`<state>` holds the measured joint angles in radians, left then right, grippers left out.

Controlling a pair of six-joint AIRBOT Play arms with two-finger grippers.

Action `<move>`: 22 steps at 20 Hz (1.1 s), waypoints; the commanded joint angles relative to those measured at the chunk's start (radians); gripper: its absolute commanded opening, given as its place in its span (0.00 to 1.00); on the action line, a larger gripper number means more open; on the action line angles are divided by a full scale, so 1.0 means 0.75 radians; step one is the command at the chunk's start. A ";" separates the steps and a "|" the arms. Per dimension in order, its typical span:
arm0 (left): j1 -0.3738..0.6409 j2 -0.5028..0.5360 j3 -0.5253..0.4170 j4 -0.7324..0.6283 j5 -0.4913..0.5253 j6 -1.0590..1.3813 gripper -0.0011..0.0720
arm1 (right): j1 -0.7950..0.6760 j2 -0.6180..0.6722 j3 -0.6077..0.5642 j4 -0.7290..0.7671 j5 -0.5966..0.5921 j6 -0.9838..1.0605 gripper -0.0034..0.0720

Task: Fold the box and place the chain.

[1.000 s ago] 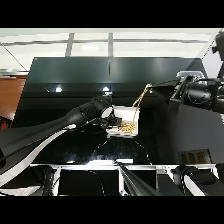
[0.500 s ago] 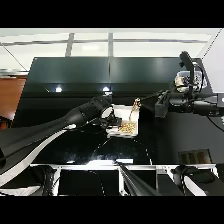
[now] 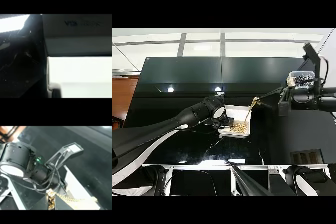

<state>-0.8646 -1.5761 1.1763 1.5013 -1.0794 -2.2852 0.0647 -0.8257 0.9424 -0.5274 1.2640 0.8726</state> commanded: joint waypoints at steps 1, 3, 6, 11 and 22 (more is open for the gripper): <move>0.000 -0.001 0.000 0.001 -0.005 0.001 0.06 | -0.020 0.003 0.082 -0.141 0.048 0.029 0.07; 0.000 -0.001 0.000 0.000 -0.005 0.001 0.06 | -0.020 0.003 0.103 -0.150 0.082 0.034 0.07; 0.000 -0.001 0.000 0.001 -0.005 0.001 0.06 | -0.019 0.003 0.103 -0.148 0.156 0.067 0.07; 0.000 -0.001 0.000 0.000 -0.005 0.001 0.06 | -0.019 0.003 0.103 -0.160 0.160 0.078 0.07; 0.000 -0.001 0.000 0.001 -0.004 0.001 0.06 | -0.016 0.003 0.103 0.043 0.204 0.064 0.07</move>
<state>-0.8646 -1.5761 1.1763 1.5013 -1.0832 -2.2852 0.0502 -0.8242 1.0199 -0.5259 1.4132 0.9215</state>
